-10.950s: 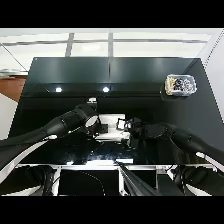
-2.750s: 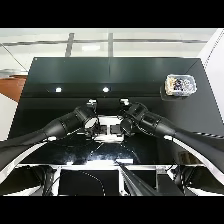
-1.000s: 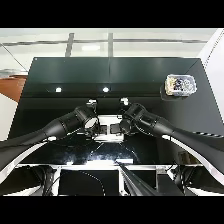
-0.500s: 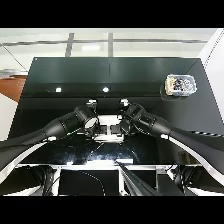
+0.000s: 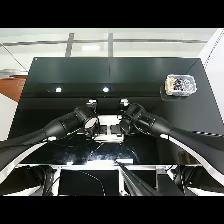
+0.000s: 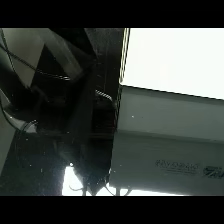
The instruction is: Fold the box and place the chain.
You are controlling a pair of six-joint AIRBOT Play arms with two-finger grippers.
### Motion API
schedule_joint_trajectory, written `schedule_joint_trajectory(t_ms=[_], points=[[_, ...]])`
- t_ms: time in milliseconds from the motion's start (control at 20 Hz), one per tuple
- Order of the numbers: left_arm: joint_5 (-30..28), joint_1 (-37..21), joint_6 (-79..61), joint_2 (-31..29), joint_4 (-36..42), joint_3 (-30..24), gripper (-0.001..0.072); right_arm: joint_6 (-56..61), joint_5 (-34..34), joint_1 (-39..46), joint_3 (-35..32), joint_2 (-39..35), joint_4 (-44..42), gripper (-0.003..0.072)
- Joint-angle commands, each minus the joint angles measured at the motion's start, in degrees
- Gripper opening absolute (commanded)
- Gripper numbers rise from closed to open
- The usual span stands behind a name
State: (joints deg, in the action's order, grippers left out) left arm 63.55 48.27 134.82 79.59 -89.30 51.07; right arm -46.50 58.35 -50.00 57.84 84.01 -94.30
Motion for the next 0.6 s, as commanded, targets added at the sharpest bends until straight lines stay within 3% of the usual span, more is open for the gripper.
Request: schedule_joint_trajectory(t_ms=[0,300,400,550], points=[[-0.02,0.02,0.00,0.02,0.00,-0.02,0.0031,0.00,0.42,0.00,0.02,0.04,-0.13,0.0335],[-0.02,0.02,-0.02,0.02,0.00,-0.02,0.0031,-0.46,1.49,0.02,1.81,0.04,-0.07,0.0335],[-0.02,0.02,-0.02,0.02,0.00,-0.02,0.0031,-0.46,1.42,0.00,1.81,0.04,-0.13,0.0255],[-0.02,0.02,-0.02,0.02,0.00,-0.02,0.0031,-0.46,1.49,0.00,1.81,0.04,-0.15,0.0227]])
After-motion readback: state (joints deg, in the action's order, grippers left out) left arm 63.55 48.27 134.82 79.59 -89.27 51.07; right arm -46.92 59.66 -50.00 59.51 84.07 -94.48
